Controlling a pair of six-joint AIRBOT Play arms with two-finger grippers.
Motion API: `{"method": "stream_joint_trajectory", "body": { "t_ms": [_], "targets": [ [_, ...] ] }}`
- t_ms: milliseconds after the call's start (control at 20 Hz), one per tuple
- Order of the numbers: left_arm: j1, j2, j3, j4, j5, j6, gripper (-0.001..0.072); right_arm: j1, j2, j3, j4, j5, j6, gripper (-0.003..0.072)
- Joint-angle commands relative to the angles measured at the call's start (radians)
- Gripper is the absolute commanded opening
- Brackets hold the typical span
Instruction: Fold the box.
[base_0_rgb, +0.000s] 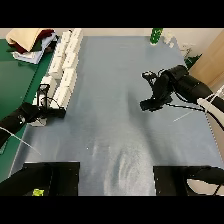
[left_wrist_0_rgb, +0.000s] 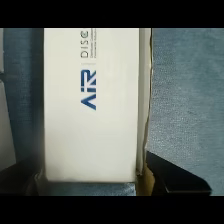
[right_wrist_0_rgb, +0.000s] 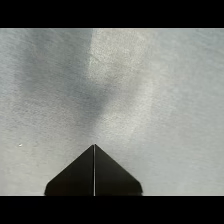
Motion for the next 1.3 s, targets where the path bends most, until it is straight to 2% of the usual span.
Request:
{"method": "stream_joint_trajectory", "body": {
  "t_ms": [0, 100, 250, 400, 500, 600, 650, 700, 750, 800, 900, 1050, 1250],
  "targets": [
    [-0.001, 0.0, 0.001, -0.001, 0.0, -0.001, 0.0678, 0.0, 0.0, 0.001, 0.0, 0.0, 0.0, 0.0004],
    [0.0, 0.002, 0.001, 0.003, -0.035, -0.001, 0.0679, 0.0, 0.0, 0.001, 0.0, 0.0, 0.0, 0.0004],
    [0.01, 0.028, 0.019, 0.074, -0.183, -0.041, 0.0679, 0.0, 0.0, 0.001, 0.0, 0.0, 0.0, 0.0004],
    [0.039, 0.097, 0.072, 0.194, -0.412, -0.126, 0.068, 0.0, 0.0, 0.001, 0.0, 0.0, 0.0, 0.0004],
    [0.05, 0.142, 0.132, 0.292, -0.612, -0.204, 0.0679, 0.0, 0.0, 0.001, 0.0, 0.0, 0.0, 0.0004],
    [0.051, 0.176, 0.198, 0.311, -0.805, -0.249, 0.0676, 0.0, 0.0, 0.001, 0.0, 0.0, 0.0, 0.0004],
    [0.049, 0.188, 0.23, 0.278, -0.874, -0.274, 0.0636, 0.0, 0.0, 0.001, 0.0, 0.0, 0.0, 0.0004],
    [0.049, 0.192, 0.261, 0.222, -0.916, -0.301, 0.0451, 0.0, 0.0, 0.001, 0.0, 0.0, 0.0, 0.0004],
    [0.049, 0.193, 0.291, 0.147, -0.937, -0.306, 0.0173, 0.0, 0.0, 0.001, 0.0, 0.0, 0.0, 0.0004],
    [0.043, 0.193, 0.32, 0.051, -0.935, -0.289, 0.0015, 0.0, 0.0, 0.001, 0.0, 0.0, 0.0, 0.0004],
    [-0.018, 0.189, 0.372, -0.06, -0.872, -0.261, 0.0014, 0.0, 0.0, 0.001, 0.0, 0.0, 0.0, 0.0004],
    [-0.185, 0.132, 0.462, -0.062, -0.755, -0.262, 0.0014, 0.0, 0.0, 0.001, 0.0, 0.0, 0.0, 0.0004],
    [-0.364, -0.019, 0.549, -0.064, -0.625, -0.271, 0.0015, 0.0, 0.0, 0.001, 0.0, 0.0, 0.0, 0.0004]
  ]
}}
